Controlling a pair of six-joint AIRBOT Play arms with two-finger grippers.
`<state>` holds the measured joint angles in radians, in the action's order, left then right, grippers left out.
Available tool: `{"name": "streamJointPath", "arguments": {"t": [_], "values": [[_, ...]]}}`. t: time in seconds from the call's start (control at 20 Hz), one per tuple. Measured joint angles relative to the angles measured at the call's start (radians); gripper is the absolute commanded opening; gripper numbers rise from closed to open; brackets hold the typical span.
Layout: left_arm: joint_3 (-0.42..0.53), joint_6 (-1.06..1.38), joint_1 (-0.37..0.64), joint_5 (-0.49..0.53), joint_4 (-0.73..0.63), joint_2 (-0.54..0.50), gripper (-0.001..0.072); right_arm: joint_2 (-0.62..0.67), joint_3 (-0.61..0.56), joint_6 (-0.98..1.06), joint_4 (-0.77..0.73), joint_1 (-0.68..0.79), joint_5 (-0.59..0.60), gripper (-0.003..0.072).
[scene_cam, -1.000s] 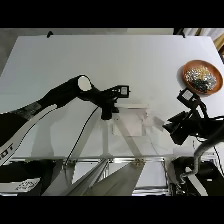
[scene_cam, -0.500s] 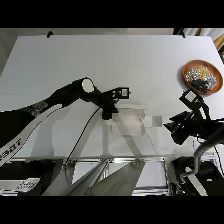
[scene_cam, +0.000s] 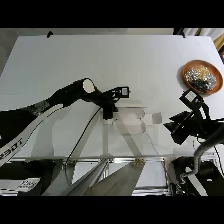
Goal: Fold the box and place the chain.
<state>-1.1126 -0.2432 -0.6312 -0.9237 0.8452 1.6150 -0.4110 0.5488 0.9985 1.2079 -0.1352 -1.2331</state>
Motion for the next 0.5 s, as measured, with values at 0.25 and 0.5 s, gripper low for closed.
{"name": "streamJointPath", "arguments": {"t": [0.25,0.5], "values": [[0.000,0.000,0.000,0.006,-0.007,0.004,0.0004,0.000,0.000,0.000,0.000,0.000,0.009,0.0342],[0.000,0.013,0.000,0.023,-0.045,0.004,0.0004,0.000,0.000,0.000,0.000,0.000,0.018,0.0342]]}}
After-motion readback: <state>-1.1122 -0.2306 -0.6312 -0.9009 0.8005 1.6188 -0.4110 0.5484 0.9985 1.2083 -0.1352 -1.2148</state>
